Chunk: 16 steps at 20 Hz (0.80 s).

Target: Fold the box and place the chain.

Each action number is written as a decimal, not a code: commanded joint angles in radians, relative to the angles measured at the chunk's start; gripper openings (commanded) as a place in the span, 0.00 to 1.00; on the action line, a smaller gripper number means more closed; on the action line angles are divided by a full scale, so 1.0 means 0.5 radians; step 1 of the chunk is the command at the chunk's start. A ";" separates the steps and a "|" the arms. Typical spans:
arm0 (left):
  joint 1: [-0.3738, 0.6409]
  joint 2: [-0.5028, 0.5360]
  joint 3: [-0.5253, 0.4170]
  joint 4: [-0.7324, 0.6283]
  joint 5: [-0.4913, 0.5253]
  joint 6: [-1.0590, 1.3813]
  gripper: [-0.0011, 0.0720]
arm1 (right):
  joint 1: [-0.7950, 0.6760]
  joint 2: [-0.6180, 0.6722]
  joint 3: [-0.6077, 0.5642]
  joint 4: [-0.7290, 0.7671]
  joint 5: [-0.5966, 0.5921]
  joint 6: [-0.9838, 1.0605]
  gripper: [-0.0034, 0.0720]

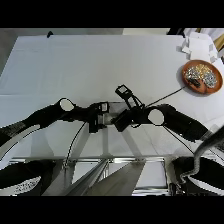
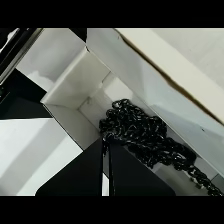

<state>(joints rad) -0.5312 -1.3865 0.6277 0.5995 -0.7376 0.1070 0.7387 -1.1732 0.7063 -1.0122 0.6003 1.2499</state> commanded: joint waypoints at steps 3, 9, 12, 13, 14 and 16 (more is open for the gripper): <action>-0.001 0.000 -0.001 0.001 0.000 0.000 0.03 | 0.014 -0.019 -0.001 0.001 -0.040 -0.002 0.25; -0.001 0.000 -0.001 0.000 0.001 0.000 0.03 | 0.013 0.328 0.000 -0.243 0.005 0.026 0.46; -0.001 0.000 -0.001 0.000 0.000 0.000 0.03 | -0.172 0.531 0.000 -0.451 0.220 0.193 0.43; -0.001 0.000 -0.001 0.000 0.000 0.000 0.03 | -0.288 0.579 0.000 -0.481 0.308 0.225 0.43; -0.001 0.000 -0.001 0.000 0.000 0.000 0.03 | -0.426 0.615 0.000 -0.500 0.406 0.226 0.43; -0.001 0.000 -0.001 0.000 0.000 0.000 0.03 | -0.706 0.629 -0.001 -0.538 0.556 0.226 0.43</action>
<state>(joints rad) -0.5312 -1.3865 0.6277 0.5995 -0.7376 0.1070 0.5377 -0.9001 0.7063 -1.2240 0.7528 1.3369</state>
